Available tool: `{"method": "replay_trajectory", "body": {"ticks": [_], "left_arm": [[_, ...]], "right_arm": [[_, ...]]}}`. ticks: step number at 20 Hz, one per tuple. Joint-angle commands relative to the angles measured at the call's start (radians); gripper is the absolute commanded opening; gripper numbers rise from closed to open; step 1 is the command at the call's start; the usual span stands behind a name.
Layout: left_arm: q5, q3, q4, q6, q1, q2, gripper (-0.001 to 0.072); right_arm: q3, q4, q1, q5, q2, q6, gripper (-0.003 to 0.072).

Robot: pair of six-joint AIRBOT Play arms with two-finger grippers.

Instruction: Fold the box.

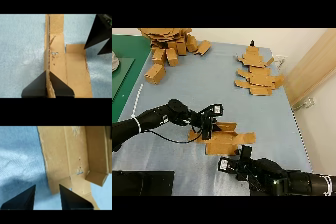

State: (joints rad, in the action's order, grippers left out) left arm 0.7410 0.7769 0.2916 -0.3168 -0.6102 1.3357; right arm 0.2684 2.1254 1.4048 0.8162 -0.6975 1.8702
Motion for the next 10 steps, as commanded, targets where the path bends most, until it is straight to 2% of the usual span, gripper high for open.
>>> {"method": "replay_trajectory", "body": {"ticks": [1,4,10], "left_arm": [[0.0,0.0,0.0,0.0,0.001,0.0,0.0013],[0.0,0.0,0.0,0.0,0.001,0.0,0.0013],[0.0,0.0,0.0,0.0,0.001,0.0,0.0013]], "right_arm": [[-0.001,0.076,-0.022,-0.076,-0.065,0.019,0.0439],[0.003,0.092,-0.045,-0.119,-0.079,0.019,0.0438],[0.005,0.112,-0.073,-0.119,-0.081,0.019,0.0437]]}}
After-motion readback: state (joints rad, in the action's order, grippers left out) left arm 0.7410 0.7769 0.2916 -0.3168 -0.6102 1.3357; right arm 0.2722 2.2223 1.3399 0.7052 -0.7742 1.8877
